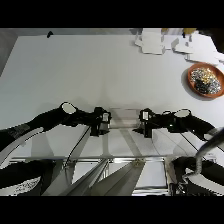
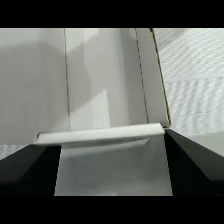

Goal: Fold the box and place the chain.

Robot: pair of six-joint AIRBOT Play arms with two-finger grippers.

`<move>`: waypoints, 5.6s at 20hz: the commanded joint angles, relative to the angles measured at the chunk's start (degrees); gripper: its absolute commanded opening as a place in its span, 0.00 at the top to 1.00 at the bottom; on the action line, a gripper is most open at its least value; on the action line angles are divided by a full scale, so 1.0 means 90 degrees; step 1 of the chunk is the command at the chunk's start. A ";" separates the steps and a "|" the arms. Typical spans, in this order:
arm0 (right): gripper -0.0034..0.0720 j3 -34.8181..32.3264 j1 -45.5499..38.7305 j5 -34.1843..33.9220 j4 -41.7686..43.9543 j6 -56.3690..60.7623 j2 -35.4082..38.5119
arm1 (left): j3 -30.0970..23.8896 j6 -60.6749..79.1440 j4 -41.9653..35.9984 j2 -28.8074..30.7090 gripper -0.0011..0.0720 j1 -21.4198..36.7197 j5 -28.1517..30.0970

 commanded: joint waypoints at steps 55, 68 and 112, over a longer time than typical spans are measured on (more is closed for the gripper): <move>0.03 -0.0002 -0.0886 0.0806 -0.3266 0.2907 0.1797 | -0.0002 0.0619 -0.0894 -0.0265 0.70 -0.0010 -0.0032; 0.94 -0.0002 0.0002 0.0685 -0.0542 0.2603 0.3060 | -0.0002 0.0619 -0.0896 -0.0265 0.70 -0.0010 -0.0032; 0.56 0.1297 -0.0542 0.1807 -0.3419 0.2307 0.1224 | -0.0002 0.0619 -0.0896 -0.0265 0.70 -0.0010 -0.0034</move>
